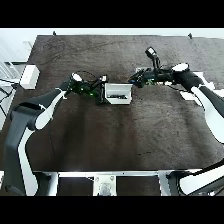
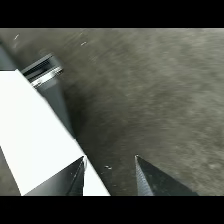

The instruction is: Fold the box and place the chain.

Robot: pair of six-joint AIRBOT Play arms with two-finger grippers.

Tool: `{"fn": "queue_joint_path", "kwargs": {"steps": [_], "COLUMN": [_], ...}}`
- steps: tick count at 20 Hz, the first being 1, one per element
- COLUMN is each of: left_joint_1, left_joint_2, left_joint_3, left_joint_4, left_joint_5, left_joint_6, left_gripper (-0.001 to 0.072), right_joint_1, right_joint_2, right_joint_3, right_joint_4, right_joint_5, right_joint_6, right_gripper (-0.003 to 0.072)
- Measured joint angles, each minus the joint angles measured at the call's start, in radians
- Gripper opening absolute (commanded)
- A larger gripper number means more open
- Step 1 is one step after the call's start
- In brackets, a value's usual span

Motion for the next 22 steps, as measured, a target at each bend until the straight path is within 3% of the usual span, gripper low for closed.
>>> {"fn": "queue_joint_path", "kwargs": {"steps": [6,13,22], "left_joint_1": [0.0,0.0,0.0], "left_joint_2": [0.0,0.0,0.0], "left_joint_3": [0.0,0.0,0.0], "left_joint_4": [0.0,0.0,0.0], "left_joint_5": [0.0,0.0,0.0], "left_joint_6": [0.0,0.0,0.0], "left_gripper": [0.0472,0.0472,0.0472], "right_joint_1": [0.054,0.103,0.121], "right_joint_2": [-0.002,-0.002,-0.005], "right_joint_3": [0.043,0.054,0.054], "right_joint_4": [-0.085,-0.174,-0.189], "right_joint_5": [0.101,0.126,0.133], "right_joint_6": [-0.003,-0.005,-0.025], "right_gripper": [0.0355,0.0359,0.0438]}}
